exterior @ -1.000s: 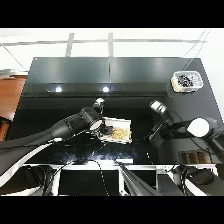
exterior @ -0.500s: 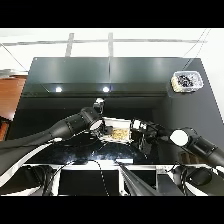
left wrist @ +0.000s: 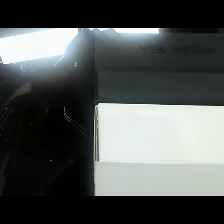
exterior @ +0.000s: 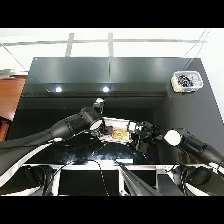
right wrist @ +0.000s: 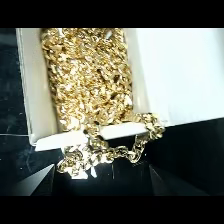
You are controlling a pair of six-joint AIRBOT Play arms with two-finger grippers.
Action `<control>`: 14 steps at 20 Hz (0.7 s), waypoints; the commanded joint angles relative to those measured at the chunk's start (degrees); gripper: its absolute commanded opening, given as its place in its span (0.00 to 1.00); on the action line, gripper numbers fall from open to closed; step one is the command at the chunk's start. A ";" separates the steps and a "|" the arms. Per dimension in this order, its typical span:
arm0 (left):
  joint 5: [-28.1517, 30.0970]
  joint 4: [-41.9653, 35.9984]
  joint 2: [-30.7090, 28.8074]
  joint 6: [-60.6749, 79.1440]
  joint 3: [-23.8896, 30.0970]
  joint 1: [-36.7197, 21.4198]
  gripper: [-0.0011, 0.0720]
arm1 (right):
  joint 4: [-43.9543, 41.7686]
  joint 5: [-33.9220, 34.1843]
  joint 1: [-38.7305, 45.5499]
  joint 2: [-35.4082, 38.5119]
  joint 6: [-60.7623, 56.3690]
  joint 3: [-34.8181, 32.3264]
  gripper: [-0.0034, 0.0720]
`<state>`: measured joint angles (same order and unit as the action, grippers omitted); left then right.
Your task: Fold the box and place the chain.
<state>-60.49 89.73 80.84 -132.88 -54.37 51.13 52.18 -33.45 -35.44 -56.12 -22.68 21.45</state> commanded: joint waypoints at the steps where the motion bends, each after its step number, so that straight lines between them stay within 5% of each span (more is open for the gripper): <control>1: 0.00 0.02 0.00 0.02 0.02 -0.04 0.06 | -0.11 1.66 -0.61 -1.31 0.24 -0.04 0.95; 7: 0.42 0.02 0.00 0.00 0.02 -0.07 0.06 | -0.09 2.89 -1.66 -2.08 0.13 -0.04 0.94; 9: 0.35 0.02 0.00 0.00 0.02 -0.04 0.06 | -0.11 2.86 -1.66 -2.58 0.15 -0.04 0.70; 13: 0.37 0.02 0.00 0.00 0.02 -0.04 0.06 | -0.11 2.84 -1.64 -2.64 -0.09 -0.04 0.67; 14: 0.37 0.02 0.00 0.00 0.02 -0.04 0.06 | -0.11 2.67 -1.64 -2.64 -0.26 -0.02 0.53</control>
<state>-60.20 89.76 80.84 -132.88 -54.37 51.13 51.81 -30.68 -37.04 -58.61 -22.65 21.45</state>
